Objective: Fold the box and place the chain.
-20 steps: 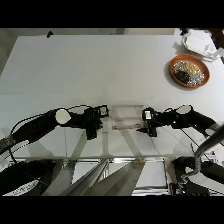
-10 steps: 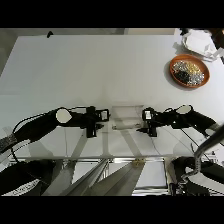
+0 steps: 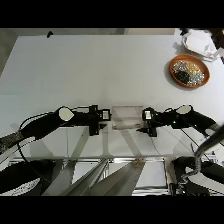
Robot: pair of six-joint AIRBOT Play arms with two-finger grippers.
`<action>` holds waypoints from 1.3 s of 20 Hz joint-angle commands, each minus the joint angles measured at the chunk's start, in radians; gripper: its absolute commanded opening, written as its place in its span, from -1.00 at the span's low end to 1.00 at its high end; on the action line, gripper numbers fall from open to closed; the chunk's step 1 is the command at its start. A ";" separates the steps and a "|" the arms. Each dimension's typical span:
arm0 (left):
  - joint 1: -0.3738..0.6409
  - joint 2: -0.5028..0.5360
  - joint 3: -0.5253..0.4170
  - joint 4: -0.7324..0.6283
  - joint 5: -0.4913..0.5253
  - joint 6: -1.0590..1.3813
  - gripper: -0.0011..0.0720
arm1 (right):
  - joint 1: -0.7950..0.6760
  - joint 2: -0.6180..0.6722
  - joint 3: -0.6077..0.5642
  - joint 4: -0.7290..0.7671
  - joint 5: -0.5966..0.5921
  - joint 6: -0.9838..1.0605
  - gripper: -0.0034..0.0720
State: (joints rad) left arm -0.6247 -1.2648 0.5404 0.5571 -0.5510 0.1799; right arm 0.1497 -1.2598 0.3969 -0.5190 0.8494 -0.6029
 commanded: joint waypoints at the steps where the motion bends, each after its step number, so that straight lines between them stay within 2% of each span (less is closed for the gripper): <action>1: 0.000 -0.008 0.000 0.034 0.002 0.012 -0.02 | 0.001 0.001 0.000 0.000 0.000 0.000 0.30; 7: -0.003 -0.026 0.000 0.029 0.003 0.051 -0.03 | 0.001 0.001 0.000 0.000 0.000 0.000 0.30; 11: -0.048 -0.015 0.000 0.015 0.043 0.094 -0.03 | 0.001 0.001 0.000 0.000 0.000 0.000 0.30; 12: -0.060 -0.015 0.000 0.015 0.043 0.094 -0.06 | 0.001 0.001 0.000 0.000 0.000 0.000 0.30; 14: -0.084 -0.015 0.000 0.016 0.043 0.094 -0.25 | 0.001 0.001 0.000 0.000 0.000 0.000 0.30; 18: -0.125 -0.015 0.000 0.015 0.050 0.093 -0.26 | 0.001 0.001 0.000 0.000 0.000 0.000 0.30; 19: -0.132 -0.015 0.000 0.015 0.051 0.093 -0.31 | 0.000 0.001 0.000 0.000 0.000 0.000 0.30; 21: -0.139 -0.015 0.000 0.012 0.055 0.093 -0.72 | 0.001 0.001 0.000 0.000 0.000 0.000 0.30; 22: -0.138 -0.015 0.000 0.002 0.056 0.093 -0.85 | 0.000 0.001 0.000 0.000 0.000 0.000 0.30; 26: -0.139 -0.015 0.000 -0.082 0.095 0.094 -0.89 | 0.001 0.001 0.000 0.000 0.000 0.000 0.30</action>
State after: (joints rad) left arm -0.7601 -1.2804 0.5404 0.5343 -0.4843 0.2741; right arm 0.1497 -1.2598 0.3969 -0.5186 0.8494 -0.6025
